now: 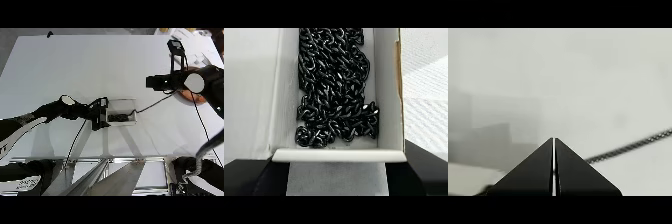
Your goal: Fold the box and place the chain.
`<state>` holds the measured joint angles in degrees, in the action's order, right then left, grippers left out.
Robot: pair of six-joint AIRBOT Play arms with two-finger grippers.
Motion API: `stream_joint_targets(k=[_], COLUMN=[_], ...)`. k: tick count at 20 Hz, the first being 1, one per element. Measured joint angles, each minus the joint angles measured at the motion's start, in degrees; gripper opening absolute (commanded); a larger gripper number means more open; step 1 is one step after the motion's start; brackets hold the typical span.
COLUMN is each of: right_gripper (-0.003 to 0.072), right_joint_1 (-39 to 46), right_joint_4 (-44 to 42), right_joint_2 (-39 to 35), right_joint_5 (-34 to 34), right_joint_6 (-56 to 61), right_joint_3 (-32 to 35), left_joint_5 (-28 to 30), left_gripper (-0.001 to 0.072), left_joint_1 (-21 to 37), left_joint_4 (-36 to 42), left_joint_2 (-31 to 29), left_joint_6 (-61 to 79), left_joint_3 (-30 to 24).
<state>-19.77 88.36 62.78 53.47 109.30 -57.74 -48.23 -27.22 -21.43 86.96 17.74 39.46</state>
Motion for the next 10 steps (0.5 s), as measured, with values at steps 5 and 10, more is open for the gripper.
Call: stream_joint_targets(k=[5, 10], right_gripper=[0.0261, 0.0341], right_joint_1=[3.7, 4.5], right_joint_4=[2.6, 3.7], right_joint_2=[7.9, 14.0], right_joint_5=[3.1, 3.9], right_joint_6=[-1.1, -1.6], right_joint_3=[1.6, 3.3], left_joint_5=[0.0, 0.0], left_gripper=[0.0107, 0.0107], left_joint_1=[0.0, 0.0], left_joint_4=[0.0, 0.0], left_joint_2=[0.0, 0.0], left_joint_6=[0.0, 0.0], left_joint_3=[0.0, 0.0])
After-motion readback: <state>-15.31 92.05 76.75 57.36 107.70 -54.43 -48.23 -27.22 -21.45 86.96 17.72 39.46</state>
